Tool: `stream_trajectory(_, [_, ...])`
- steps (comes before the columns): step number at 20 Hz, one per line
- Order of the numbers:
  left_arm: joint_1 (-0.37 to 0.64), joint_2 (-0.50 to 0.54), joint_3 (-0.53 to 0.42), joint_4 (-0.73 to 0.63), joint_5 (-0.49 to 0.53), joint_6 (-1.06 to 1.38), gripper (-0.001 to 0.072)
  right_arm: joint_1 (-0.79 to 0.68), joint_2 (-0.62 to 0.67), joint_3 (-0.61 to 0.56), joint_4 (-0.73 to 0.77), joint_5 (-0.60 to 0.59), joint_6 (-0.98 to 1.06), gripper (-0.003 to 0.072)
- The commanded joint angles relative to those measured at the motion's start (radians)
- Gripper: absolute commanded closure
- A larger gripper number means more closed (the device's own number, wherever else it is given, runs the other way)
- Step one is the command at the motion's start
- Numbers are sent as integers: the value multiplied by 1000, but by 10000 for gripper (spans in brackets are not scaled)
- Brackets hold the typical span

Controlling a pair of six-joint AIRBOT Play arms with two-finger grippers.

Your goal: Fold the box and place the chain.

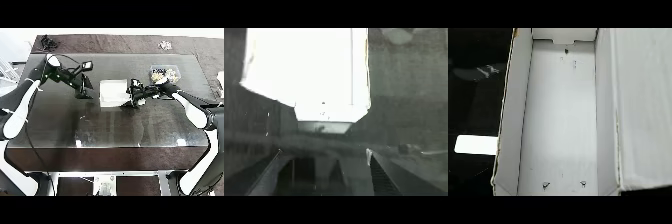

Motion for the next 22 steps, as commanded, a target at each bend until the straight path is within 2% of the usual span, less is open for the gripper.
stream_trajectory(1, [6,-44,-78,-147,57,216,-4,0,0,0,0,0,0,108])
stream_trajectory(6, [5,-118,-77,-235,65,273,-10,0,0,0,0,0,0,108])
stream_trajectory(11, [5,-120,-78,-237,119,280,-10,0,0,0,0,0,0,108])
stream_trajectory(22, [3,-154,-77,-265,95,282,-10,0,0,0,0,0,0,108])
